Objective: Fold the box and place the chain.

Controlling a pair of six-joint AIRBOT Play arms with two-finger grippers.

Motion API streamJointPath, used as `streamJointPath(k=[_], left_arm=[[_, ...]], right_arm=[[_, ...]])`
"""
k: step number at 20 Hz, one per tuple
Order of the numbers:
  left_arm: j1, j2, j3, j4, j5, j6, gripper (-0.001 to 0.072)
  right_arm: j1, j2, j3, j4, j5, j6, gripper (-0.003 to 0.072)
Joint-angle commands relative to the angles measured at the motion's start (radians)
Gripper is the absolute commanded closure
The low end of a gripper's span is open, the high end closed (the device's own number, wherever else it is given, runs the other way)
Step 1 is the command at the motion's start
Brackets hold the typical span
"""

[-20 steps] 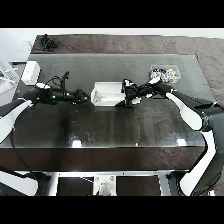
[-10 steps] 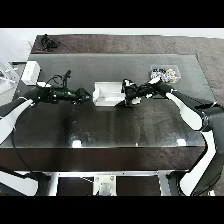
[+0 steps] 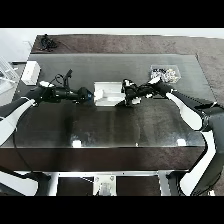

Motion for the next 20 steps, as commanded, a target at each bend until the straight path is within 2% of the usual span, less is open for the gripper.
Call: streamJointPath(k=[1,7,17,20], left_arm=[[-0.021,-0.001,0.029,0.048,0.023,-0.090,0.0322],[-0.049,-0.001,0.064,0.126,0.026,-0.225,0.0322],[-0.065,-0.001,0.065,0.143,0.057,-0.285,0.0321],[-0.092,-0.003,0.101,0.247,0.061,-0.378,0.0321]], right_arm=[[0.000,0.000,0.000,0.000,0.000,0.000,0.0108],[0.000,0.000,0.000,0.000,0.000,0.000,0.0108],[0.000,0.000,0.000,0.000,0.000,0.000,0.0108],[0.000,0.000,0.000,0.000,0.000,0.000,0.0108]])
